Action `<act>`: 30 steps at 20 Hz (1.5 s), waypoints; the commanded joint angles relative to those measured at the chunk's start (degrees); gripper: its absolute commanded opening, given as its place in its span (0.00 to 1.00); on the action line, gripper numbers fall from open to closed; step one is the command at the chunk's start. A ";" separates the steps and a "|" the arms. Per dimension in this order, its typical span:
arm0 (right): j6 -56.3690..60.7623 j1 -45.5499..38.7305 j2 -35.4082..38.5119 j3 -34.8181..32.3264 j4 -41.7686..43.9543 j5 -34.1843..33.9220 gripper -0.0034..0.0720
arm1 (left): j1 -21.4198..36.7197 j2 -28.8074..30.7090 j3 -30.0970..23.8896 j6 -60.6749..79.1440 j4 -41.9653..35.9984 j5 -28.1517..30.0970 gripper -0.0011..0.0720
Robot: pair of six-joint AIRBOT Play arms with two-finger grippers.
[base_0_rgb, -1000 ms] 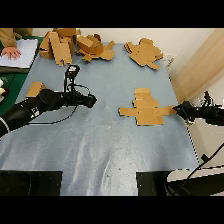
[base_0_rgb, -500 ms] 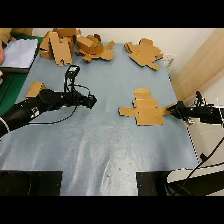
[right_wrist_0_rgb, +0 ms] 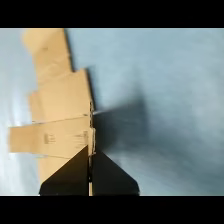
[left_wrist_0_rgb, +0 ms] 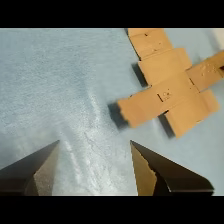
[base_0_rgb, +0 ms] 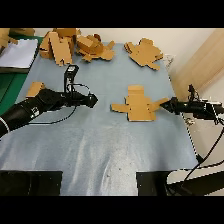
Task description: Fold the box.
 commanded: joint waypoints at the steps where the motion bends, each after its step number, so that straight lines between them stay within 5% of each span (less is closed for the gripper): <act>1: -7.54 6.03 1.62 -0.35 12.92 1.05 0.04 | 0.63 0.00 0.07 -5.27 -1.16 -0.46 0.96; 7: -20.72 22.97 14.45 -16.65 22.05 -14.88 0.04 | 7.93 -0.07 0.07 -12.15 -1.14 -11.08 0.96; 10: -23.30 29.27 25.44 -28.04 21.24 -26.45 0.04 | 10.91 -1.27 0.04 -11.91 -0.94 -15.61 0.96; 13: -21.68 34.88 33.51 -35.30 17.92 -30.88 0.05 | 10.60 -4.96 0.04 -11.63 -0.92 -16.31 0.96; 19: -8.41 42.99 39.67 -38.07 4.44 -32.85 0.05 | 10.64 -9.38 0.15 -9.66 -1.22 -16.39 0.96; 30: -4.90 45.38 39.74 -38.07 2.49 -35.08 0.05 | 9.01 -11.69 0.15 -6.84 -3.87 -20.85 0.96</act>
